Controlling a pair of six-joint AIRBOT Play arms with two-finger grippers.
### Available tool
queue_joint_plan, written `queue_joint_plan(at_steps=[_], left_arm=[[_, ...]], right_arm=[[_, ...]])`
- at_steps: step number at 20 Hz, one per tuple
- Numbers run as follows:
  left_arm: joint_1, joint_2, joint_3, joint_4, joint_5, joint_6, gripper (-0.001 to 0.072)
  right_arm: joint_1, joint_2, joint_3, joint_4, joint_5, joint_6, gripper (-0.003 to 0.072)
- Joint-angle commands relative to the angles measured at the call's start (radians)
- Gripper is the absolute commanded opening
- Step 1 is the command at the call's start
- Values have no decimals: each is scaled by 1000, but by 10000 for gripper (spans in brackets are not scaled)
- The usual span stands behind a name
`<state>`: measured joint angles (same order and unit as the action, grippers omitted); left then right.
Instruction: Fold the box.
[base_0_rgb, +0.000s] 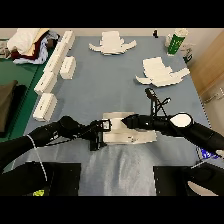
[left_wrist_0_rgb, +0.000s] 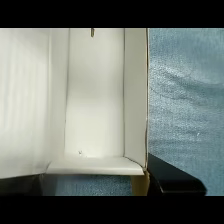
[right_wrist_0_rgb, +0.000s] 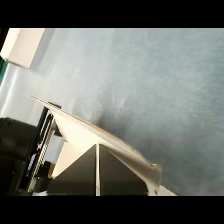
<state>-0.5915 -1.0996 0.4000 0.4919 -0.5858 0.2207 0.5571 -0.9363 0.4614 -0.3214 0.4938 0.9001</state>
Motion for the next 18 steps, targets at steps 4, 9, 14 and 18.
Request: queue_joint_plan(at_steps=[4, 9, 14, 18], left_arm=[[-1, 0, -2, 5, 0, 0, 555], [-1, 0, -2, 5, 0, -1, 555], [-1, 0, -2, 5, 0, -1, 555], [-1, 0, -2, 5, 1, -1, 555]], right_arm=[[14, -114, 0, 11, -41, -5, 22], [62, -166, 0, -9, -42, -37, 17], [61, -163, 9, -34, -43, -48, 17], [61, -163, 31, -50, -40, -53, 16]])
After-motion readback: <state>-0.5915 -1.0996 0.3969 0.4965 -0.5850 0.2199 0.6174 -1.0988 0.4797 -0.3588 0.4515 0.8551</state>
